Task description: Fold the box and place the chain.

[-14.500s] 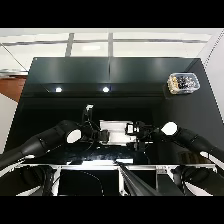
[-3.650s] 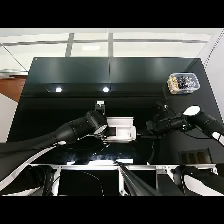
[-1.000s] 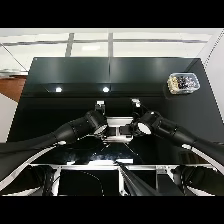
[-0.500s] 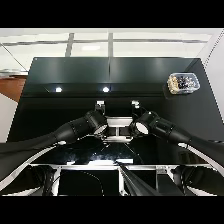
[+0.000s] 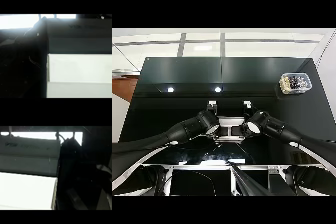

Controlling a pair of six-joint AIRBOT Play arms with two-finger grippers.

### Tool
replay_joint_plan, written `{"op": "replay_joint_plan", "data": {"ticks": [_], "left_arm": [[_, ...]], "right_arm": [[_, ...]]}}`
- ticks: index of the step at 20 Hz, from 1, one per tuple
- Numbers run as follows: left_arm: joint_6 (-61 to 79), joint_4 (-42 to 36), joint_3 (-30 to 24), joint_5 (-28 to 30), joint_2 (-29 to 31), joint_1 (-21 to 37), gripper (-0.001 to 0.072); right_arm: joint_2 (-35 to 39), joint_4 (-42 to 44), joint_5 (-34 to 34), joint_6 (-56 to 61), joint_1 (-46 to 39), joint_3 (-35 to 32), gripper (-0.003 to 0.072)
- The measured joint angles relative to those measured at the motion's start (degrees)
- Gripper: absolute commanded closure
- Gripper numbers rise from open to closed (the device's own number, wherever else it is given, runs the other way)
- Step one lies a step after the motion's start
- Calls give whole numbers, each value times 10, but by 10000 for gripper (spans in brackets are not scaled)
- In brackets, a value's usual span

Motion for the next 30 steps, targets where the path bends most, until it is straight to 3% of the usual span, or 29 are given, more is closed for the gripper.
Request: {"op": "replay_joint_plan", "data": {"ticks": [1,9,11,12,23,30], "left_arm": [[0,0,0,0,0,0,678],[0,0,0,0,0,0,678],[0,0,0,0,0,0,678],[1,0,0,0,0,0,678],[1,0,0,0,0,0,678],[1,0,0,0,0,0,678]], "right_arm": [[0,0,0,2,0,1,627],[-2,1,0,6,0,4,623],[-2,6,-4,7,0,5,329],[-2,14,-9,7,0,5,306],[20,17,60,-59,-19,31,305],[118,14,132,-121,-77,64,305]]}}
